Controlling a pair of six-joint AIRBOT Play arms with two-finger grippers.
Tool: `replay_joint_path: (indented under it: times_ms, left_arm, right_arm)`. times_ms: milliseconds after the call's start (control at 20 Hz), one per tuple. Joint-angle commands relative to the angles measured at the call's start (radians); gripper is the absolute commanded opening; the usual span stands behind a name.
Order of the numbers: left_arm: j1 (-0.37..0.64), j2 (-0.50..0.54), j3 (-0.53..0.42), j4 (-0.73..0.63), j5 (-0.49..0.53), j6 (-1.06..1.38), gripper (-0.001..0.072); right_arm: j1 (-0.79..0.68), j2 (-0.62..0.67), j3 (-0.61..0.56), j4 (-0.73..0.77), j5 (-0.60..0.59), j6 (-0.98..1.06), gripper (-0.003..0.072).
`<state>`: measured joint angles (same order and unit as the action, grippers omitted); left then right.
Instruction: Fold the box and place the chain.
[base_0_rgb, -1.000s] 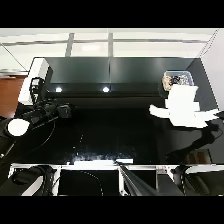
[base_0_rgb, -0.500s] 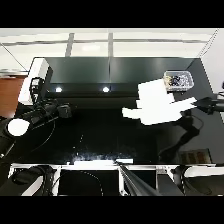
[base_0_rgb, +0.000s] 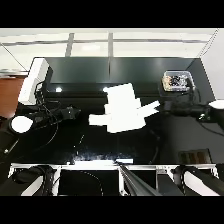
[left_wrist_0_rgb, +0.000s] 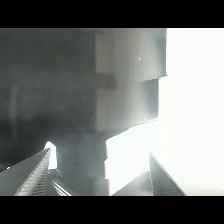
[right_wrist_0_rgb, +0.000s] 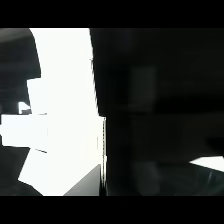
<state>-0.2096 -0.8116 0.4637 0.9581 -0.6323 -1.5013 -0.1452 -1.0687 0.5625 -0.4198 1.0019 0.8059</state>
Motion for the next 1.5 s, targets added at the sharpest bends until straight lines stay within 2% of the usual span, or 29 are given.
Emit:
replay_joint_path:
  times_ms: [0, 200, 300, 400, 500, 650, 850, 1000, 1050, 1100, 1200, 1250, 1300, 1350, 1400, 1450]
  left_arm:
    - [-0.001, -0.061, 0.001, -0.164, -0.074, 0.026, 0.0697]
    - [-0.001, -0.167, 0.002, -0.396, -0.156, 0.280, 0.0697]
    - [0.003, -0.225, 0.002, -0.497, -0.127, 0.396, 0.0697]
    - [0.007, -0.285, 0.018, -0.568, -0.104, 0.525, 0.0697]
    - [0.007, -0.360, 0.063, -0.580, -0.125, 0.599, 0.0697]
    - [0.010, -0.504, 0.164, -0.570, -0.249, 0.632, 0.0698]
    - [0.011, -0.709, 0.295, -0.573, -0.544, 0.809, 0.0696]
    - [0.014, -0.800, 0.360, -0.519, -0.613, 0.832, 0.0663]
    - [0.014, -0.810, 0.376, -0.500, -0.625, 0.859, 0.0594]
    - [0.014, -0.814, 0.383, -0.498, -0.643, 0.903, 0.0558]
    - [0.018, -0.814, 0.388, -0.499, -0.666, 0.972, 0.0375]
    - [0.022, -0.815, 0.388, -0.497, -0.671, 0.991, 0.0331]
    - [0.029, -0.818, 0.388, -0.502, -0.676, 0.998, 0.0328]
    - [0.037, -0.825, 0.388, -0.511, -0.689, 0.999, 0.0252]
    - [0.043, -0.834, 0.388, -0.520, -0.706, 0.999, 0.0064]
    - [0.050, -0.844, 0.388, -0.522, -0.719, 1.002, 0.0033]
  right_arm:
    - [0.211, 0.204, -0.132, 0.056, -0.217, -0.094, 0.0015]
    - [0.314, 0.308, -0.196, 0.028, -0.290, -0.093, 0.0015]
    - [0.349, 0.308, -0.203, 0.003, -0.293, -0.091, 0.0015]
    - [0.362, 0.308, -0.203, 0.001, -0.296, -0.083, 0.0015]
    - [0.364, 0.308, -0.203, 0.002, -0.293, -0.079, 0.0015]
    - [0.364, 0.308, -0.203, 0.002, -0.292, -0.066, 0.0015]
    - [0.364, 0.308, -0.203, 0.002, -0.291, -0.058, 0.0015]
    - [0.364, 0.308, -0.202, 0.002, -0.291, -0.051, 0.0015]
    - [0.364, 0.308, -0.202, 0.001, -0.291, -0.051, 0.0014]
    - [0.364, 0.308, -0.202, 0.001, -0.291, -0.051, 0.0015]
    - [0.364, 0.308, -0.202, 0.000, -0.292, -0.051, 0.0015]
    - [0.363, 0.308, -0.202, 0.000, -0.292, -0.051, 0.0015]
    - [0.364, 0.308, -0.203, -0.001, -0.292, -0.051, 0.0015]
    - [0.364, 0.308, -0.202, -0.003, -0.292, -0.051, 0.0015]
    - [0.364, 0.308, -0.203, -0.004, -0.292, -0.051, 0.0015]
    - [0.364, 0.308, -0.203, -0.004, -0.292, -0.051, 0.0018]
